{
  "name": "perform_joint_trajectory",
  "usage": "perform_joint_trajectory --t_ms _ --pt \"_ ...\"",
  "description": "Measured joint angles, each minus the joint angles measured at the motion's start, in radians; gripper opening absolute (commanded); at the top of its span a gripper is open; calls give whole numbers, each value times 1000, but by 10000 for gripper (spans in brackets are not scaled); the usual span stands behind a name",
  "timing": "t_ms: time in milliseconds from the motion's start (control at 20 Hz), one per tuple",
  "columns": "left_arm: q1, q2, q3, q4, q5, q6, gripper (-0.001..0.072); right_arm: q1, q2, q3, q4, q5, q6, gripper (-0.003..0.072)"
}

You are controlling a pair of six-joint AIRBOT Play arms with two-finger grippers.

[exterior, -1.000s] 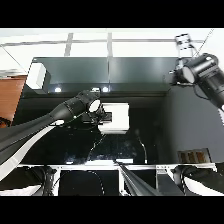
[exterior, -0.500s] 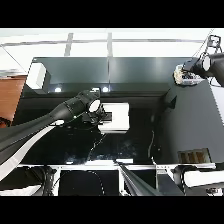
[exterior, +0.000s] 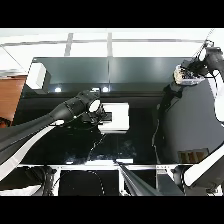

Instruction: Fold the box and place the chain.

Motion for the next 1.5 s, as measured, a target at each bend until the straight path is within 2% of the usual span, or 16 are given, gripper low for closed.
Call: perform_joint_trajectory --t_ms 50,200,250,300,350,400,500,700,850,1250,1400,1500 --pt "0 0 0 0 0 0 25 -3 -10 5 1 -1 3 555" --pt "0 0 0 -1 -2 0 25 -15 -28 14 6 -15 11 538" --pt "0 0 0 -2 -2 0 25 -18 -31 16 7 -21 11 450" --pt "0 0 0 -2 -2 0 25 -20 -34 17 9 -22 12 450" --pt "0 0 0 -2 -2 0 25 -23 -36 18 10 -23 15 400" --pt "0 0 0 -2 -2 0 25 -24 -39 18 10 -22 14 294" --pt "0 0 0 -2 -2 0 25 -26 -42 18 19 -19 14 21" --pt "0 0 0 -2 -1 0 25 -27 -16 18 36 14 1 4" --pt "0 0 0 -2 -2 0 25 -27 63 19 53 23 -59 4" --pt "0 0 0 -3 -5 0 25 -27 426 19 240 119 -364 4" --pt "0 0 0 -3 -5 0 24 -26 566 19 351 216 -437 5" --pt "0 0 0 -3 -5 0 25 -9 640 18 438 328 -470 5"
